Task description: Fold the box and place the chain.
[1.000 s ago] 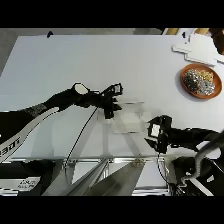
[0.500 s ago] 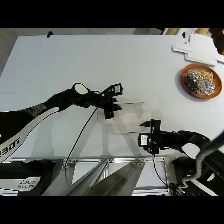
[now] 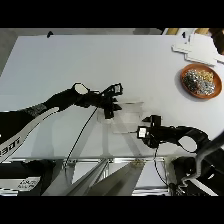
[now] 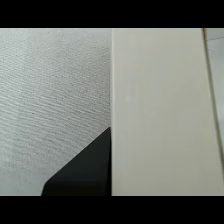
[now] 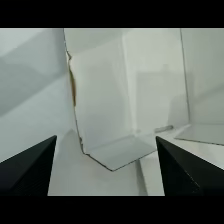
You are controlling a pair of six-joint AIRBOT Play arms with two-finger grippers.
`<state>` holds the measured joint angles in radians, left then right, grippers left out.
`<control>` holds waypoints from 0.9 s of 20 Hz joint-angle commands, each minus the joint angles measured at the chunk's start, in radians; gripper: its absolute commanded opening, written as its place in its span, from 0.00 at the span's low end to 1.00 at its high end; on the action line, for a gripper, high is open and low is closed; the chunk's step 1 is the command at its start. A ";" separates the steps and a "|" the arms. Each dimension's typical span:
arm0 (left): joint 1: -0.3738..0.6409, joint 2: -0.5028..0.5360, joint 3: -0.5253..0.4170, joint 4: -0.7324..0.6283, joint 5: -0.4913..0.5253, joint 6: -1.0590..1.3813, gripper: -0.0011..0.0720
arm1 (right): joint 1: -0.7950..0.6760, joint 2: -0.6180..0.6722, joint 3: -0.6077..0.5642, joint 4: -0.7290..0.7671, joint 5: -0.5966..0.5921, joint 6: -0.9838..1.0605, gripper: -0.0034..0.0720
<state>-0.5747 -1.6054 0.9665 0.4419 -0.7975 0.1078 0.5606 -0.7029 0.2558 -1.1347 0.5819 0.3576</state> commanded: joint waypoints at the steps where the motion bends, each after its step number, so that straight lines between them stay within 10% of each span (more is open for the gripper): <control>1: 0.000 0.001 0.000 0.000 0.000 0.000 0.03 | -0.049 -0.058 0.080 0.038 0.046 0.000 0.93; 9: 0.000 0.001 0.000 0.000 0.000 0.000 0.03 | -0.087 -0.085 0.146 0.100 0.112 -0.049 0.93; 18: 0.000 0.001 0.000 0.000 0.000 0.000 0.03 | 0.039 0.066 -0.040 0.022 0.044 -0.033 0.97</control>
<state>-0.5743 -1.6051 0.9668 0.4419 -0.7975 0.1078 0.5743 -0.6552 0.2626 -1.0607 0.6739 0.3218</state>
